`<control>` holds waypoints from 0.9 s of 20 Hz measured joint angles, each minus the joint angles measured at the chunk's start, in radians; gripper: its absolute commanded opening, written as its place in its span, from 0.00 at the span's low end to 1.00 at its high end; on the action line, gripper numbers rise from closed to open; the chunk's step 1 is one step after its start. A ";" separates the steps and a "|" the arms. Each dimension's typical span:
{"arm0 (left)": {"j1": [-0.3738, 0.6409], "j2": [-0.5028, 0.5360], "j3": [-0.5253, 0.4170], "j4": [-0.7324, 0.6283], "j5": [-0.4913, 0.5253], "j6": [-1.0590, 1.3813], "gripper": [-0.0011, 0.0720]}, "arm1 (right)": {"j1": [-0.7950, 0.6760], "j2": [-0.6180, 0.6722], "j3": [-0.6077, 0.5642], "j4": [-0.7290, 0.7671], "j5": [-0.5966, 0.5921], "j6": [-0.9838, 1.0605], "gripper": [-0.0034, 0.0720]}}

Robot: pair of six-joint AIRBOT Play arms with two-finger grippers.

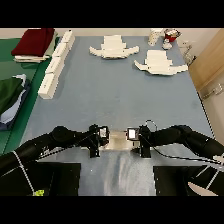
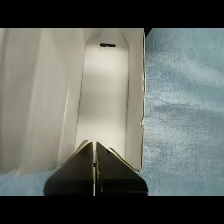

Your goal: Fold the box.

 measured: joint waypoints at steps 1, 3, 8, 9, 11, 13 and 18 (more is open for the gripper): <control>0.000 0.005 0.000 0.013 -0.001 -0.039 0.04 | 0.000 0.000 0.000 0.000 0.000 0.000 0.72; 0.000 0.021 0.000 0.056 -0.006 -0.144 0.03 | 0.000 0.000 0.000 0.000 0.000 0.000 0.73; 0.000 0.112 0.011 0.293 -0.063 -0.579 0.03 | 0.000 0.000 0.000 0.000 0.000 0.000 0.72; 0.000 0.141 0.020 0.381 -0.092 -0.719 0.03 | 0.000 0.000 0.000 0.000 0.000 0.000 0.72; 0.000 0.203 0.045 0.578 -0.166 -1.023 0.03 | 0.000 0.000 0.000 0.000 0.000 0.000 0.72; 0.000 0.262 0.080 0.795 -0.262 -1.350 0.04 | 0.000 0.000 0.000 0.000 0.000 0.000 0.72; 0.104 0.330 0.127 1.069 -0.499 -1.885 0.03 | 0.000 0.000 0.000 0.000 0.000 0.001 0.72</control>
